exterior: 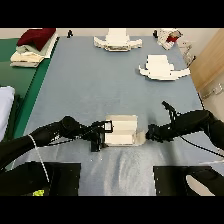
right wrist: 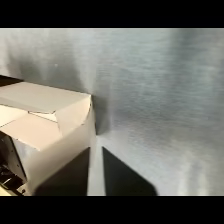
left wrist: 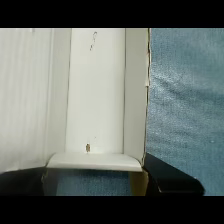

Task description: Fold the box.

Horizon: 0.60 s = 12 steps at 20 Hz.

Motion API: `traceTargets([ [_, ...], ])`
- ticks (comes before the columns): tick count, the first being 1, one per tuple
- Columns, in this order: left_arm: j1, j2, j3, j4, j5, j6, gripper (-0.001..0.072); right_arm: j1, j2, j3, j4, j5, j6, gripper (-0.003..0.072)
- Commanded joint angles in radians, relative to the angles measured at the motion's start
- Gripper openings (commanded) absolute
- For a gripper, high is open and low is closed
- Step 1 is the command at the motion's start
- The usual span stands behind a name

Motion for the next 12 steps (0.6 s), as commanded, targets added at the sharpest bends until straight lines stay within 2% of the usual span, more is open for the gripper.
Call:
traceTargets([
  [1, 0.0, 0.0, 0.0, 0.0, 0.0, 0.0, 0.0463, 0.052, 0.014, 0.001, 0.04, 0.015, 0.0, 0.0199],
  [4, 0.0, 0.0, 0.0, 0.0, 0.0, 0.0, 0.0463, 0.057, 0.014, 0.031, 0.039, 0.024, 0.0, 0.0208],
  [6, 0.0, 0.0, 0.0, 0.0, 0.0, 0.0, 0.0463, 0.057, 0.014, 0.051, 0.04, 0.029, 0.0, 0.0396],
  [12, 0.0, 0.0, 0.0, 0.0, 0.0, 0.0, 0.0463, 0.115, -0.027, 0.053, 0.024, 0.07, 0.001, 0.0396],
])
